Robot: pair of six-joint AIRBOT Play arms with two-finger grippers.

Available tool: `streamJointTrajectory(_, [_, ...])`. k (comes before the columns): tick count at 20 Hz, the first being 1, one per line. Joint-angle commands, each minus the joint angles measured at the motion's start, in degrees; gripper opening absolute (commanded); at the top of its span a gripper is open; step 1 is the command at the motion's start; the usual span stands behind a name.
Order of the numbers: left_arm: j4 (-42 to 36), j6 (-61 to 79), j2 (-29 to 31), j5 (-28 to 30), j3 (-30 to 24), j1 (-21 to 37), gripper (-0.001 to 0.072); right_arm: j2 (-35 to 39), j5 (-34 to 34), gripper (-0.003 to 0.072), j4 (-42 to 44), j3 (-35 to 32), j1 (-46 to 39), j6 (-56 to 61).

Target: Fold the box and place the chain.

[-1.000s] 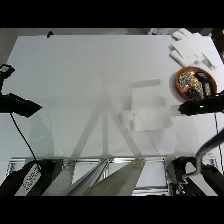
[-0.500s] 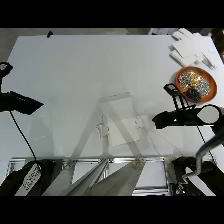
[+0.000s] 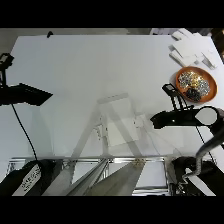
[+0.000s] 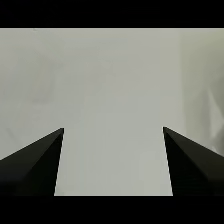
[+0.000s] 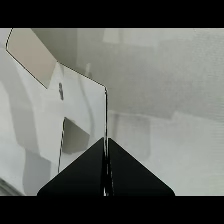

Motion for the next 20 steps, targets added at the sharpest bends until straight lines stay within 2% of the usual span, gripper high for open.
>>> streamJointTrajectory(1, [-2.19,0.04,-5.35,-1.90,-0.11,-9.07,0.0632,0.04,-0.68,0.0015,0.04,-0.04,0.07,0.07])
streamJointTrajectory(2, [-3.74,0.24,-7.56,-2.01,-0.11,-12.55,0.0454,0.04,-0.68,0.0015,0.04,-0.04,0.07,0.07])
streamJointTrajectory(3, [-6.08,2.69,-10.14,-2.05,-0.11,-16.39,0.0326,0.04,-0.66,0.0015,0.04,-0.04,0.07,0.07])
streamJointTrajectory(5, [-12.61,7.58,-15.17,-1.05,-0.11,-23.15,0.0352,0.04,-0.46,0.0015,0.07,-0.04,0.07,0.07])
streamJointTrajectory(7, [-18.75,11.13,-20.22,1.29,-0.11,-28.28,0.0536,0.04,-0.20,0.0015,0.07,-0.04,0.07,0.07])
streamJointTrajectory(8, [-20.09,12.33,-22.51,2.69,-0.11,-30.08,0.0578,0.04,-0.22,0.0015,0.07,-0.04,0.07,0.07])
streamJointTrajectory(12, [-20.74,15.82,-29.75,4.11,-0.11,-32.50,0.0603,0.04,-0.20,0.0015,0.17,-0.04,0.07,0.07])
streamJointTrajectory(14, [-21.35,17.66,-31.26,2.71,-0.11,-32.50,0.0603,0.04,-0.22,0.0015,0.20,-0.04,0.07,0.07])
streamJointTrajectory(17, [-26.60,21.22,-32.50,1.77,-0.11,-33.07,0.0601,0.04,-0.22,0.0015,0.20,-0.04,0.07,0.07])
streamJointTrajectory(18, [-28.26,22.64,-32.92,2.69,-0.11,-33.59,0.0592,0.04,-0.22,0.0015,0.20,-0.04,0.07,0.07])
streamJointTrajectory(19, [-29.59,23.85,-33.35,3.06,-0.11,-33.88,0.0550,0.04,-0.20,0.0015,0.24,-0.04,0.07,0.07])
streamJointTrajectory(20, [-30.80,24.65,-33.73,3.13,-0.11,-34.03,0.0548,0.04,-0.20,0.0015,0.24,-0.04,0.07,0.07])
